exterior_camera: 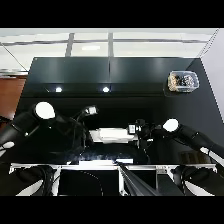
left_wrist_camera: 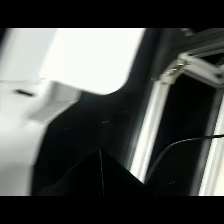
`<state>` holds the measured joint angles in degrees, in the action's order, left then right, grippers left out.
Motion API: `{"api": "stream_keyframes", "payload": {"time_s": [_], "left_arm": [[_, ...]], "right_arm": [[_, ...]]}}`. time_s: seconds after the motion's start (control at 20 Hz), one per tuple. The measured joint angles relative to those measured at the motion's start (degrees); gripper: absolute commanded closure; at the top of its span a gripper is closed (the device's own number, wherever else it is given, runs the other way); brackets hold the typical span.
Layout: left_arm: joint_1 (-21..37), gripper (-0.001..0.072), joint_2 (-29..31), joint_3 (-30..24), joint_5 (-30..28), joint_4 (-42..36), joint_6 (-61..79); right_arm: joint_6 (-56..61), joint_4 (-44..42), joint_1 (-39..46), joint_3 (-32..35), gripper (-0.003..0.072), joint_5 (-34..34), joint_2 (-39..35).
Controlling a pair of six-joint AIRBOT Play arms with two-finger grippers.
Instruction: Fold the box and place the chain.
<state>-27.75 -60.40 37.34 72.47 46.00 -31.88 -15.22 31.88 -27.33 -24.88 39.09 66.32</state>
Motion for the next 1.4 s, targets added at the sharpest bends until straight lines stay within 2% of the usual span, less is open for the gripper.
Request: {"api": "stream_keyframes", "payload": {"time_s": [0.1, 0.35, 0.5, 0.55, 0.8, 1.05, 1.25, 1.4], "left_arm": [[-3.5, 0.0680, 0.2, -1.5, -4.0, -6.1, -1.1], [-6.7, 0.0679, -0.1, -3.0, -26.6, -21.1, 0.7], [-7.3, 0.0679, -2.3, -3.1, -38.9, -24.6, 2.1], [-7.4, 0.0680, -3.6, -3.2, -41.3, -25.1, 2.6], [-8.3, 0.0680, -9.4, -3.2, -45.1, -25.3, 5.1], [-9.7, 0.0680, -11.4, -3.2, -42.9, -23.4, 5.9], [-8.7, 0.0680, -10.7, -2.5, -40.9, -17.2, 6.0], [-5.3, 0.0676, -6.7, -1.4, -39.5, -10.6, 6.0]], "right_arm": [[0.0, 0.0, 0.0, 0.0, 0.0233, 0.0, 0.0], [0.0, 0.0, 0.0, 0.0, 0.0234, 0.1, 0.0], [0.0, 0.0, 0.0, 0.0, 0.0233, 0.2, 0.0], [0.0, 0.0, 0.0, 0.0, 0.0234, 0.2, 0.0], [0.0, 0.1, 0.0, 0.0, 0.0233, 0.3, 0.0], [0.0, 0.2, 0.0, 0.0, 0.0234, 0.5, 0.0], [-0.2, 0.2, 0.0, 0.0, 0.0234, 0.5, 0.0], [-0.1, 0.2, 0.0, 0.0, 0.0234, 0.5, 0.0]]}}
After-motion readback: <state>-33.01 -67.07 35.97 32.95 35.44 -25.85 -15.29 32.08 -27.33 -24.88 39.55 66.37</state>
